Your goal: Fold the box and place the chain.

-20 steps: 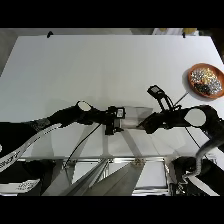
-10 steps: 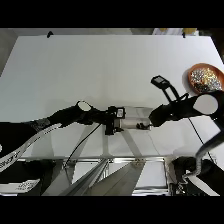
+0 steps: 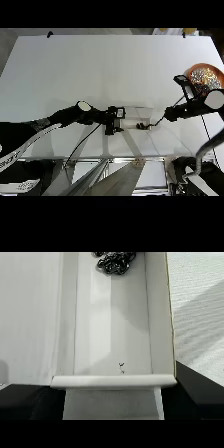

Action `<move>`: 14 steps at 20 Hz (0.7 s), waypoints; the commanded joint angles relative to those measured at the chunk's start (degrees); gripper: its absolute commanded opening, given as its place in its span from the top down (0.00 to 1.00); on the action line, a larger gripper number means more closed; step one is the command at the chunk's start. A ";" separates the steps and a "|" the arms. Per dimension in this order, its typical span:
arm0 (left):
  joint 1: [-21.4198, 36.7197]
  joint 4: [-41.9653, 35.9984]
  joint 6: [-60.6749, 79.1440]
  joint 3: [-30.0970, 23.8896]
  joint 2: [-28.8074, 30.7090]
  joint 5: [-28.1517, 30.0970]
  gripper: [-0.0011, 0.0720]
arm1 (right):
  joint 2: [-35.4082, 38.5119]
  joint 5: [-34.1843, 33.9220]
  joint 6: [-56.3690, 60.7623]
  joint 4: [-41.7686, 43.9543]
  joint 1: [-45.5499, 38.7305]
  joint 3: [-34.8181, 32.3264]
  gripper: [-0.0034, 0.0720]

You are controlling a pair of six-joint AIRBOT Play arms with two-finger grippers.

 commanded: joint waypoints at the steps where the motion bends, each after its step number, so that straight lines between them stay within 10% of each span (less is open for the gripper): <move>1: 0.00 0.00 0.02 0.04 -0.02 -0.02 0.67 | -1.46 -7.61 1.20 -0.33 -0.83 -5.51 0.43; 14: 0.00 0.00 0.00 0.04 -0.02 0.02 0.67 | -12.66 -15.78 2.51 -0.57 -0.83 -6.16 0.53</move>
